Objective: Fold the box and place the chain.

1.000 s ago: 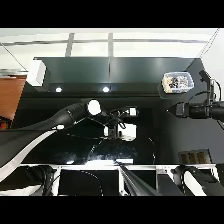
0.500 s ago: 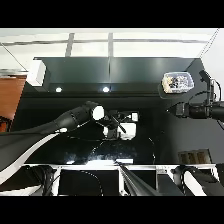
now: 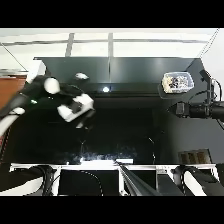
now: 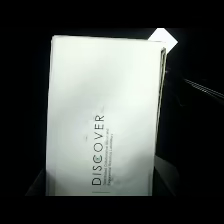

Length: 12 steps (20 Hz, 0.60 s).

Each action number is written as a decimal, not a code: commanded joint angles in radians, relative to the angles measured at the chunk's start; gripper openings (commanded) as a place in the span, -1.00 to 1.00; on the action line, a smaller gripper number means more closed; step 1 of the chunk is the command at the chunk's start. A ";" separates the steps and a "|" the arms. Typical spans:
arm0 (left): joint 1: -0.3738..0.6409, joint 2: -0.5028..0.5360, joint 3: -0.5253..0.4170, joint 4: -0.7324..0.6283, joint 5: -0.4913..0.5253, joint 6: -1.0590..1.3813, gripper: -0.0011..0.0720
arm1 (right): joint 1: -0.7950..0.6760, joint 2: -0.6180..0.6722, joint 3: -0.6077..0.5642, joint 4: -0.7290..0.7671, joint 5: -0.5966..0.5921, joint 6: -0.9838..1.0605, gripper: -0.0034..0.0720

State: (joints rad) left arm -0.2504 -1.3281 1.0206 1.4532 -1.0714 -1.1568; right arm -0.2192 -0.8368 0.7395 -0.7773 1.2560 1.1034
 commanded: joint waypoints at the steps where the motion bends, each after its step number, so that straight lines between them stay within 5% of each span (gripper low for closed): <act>1: 0.338 0.014 0.000 0.053 -0.093 -0.187 -0.18 | -0.001 0.001 0.000 0.001 -0.019 0.000 -0.86; 6: 0.637 0.013 0.000 0.049 -0.010 -0.185 -0.18 | -0.001 0.000 0.000 0.001 -0.032 0.001 -0.86; 12: 0.688 -0.095 0.061 -0.064 0.153 -0.013 -0.18 | -0.001 0.000 0.000 0.001 -0.042 0.013 -0.86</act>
